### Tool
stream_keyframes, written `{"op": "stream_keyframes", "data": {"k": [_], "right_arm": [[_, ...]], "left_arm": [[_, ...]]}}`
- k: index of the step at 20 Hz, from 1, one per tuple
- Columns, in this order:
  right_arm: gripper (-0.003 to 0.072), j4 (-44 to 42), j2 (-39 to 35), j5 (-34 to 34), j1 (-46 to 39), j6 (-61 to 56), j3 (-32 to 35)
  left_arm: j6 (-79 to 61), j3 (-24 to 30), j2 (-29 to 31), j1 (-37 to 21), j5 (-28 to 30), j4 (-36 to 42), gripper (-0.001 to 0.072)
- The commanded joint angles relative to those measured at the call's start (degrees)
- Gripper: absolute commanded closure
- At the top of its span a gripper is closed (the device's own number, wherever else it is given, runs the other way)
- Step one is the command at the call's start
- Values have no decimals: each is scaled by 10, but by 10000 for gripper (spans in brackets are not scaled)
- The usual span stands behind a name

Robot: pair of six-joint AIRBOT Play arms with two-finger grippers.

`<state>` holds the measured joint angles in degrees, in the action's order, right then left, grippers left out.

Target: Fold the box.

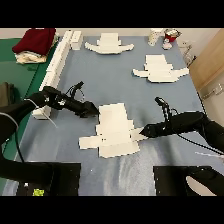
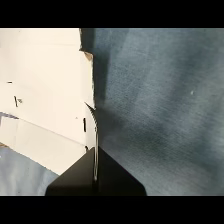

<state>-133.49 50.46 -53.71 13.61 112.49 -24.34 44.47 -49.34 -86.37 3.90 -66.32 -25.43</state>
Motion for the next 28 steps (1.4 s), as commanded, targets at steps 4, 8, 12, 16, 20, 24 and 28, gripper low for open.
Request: {"op": "stream_keyframes", "data": {"k": [4,8,12,16,20,24,28], "right_arm": [[681,0,-2,1,1,-2,1],[682,0,-1,2,1,-2,1],[681,0,-1,1,1,-2,1],[682,0,-1,1,1,-2,1],[682,0,-1,1,1,-2,1],[682,0,-1,1,1,-2,1],[682,0,-1,3,1,-2,1]], "left_arm": [[-17,-78,-102,39,-46,8,187],[-51,-84,-105,61,-79,7,188],[-70,-85,-105,68,-90,7,297],[-104,-85,-105,68,-102,9,582],[-107,-85,-105,68,-104,9,582],[-120,-85,-105,68,-112,9,583],[-144,-85,-105,68,-132,8,693]]}}
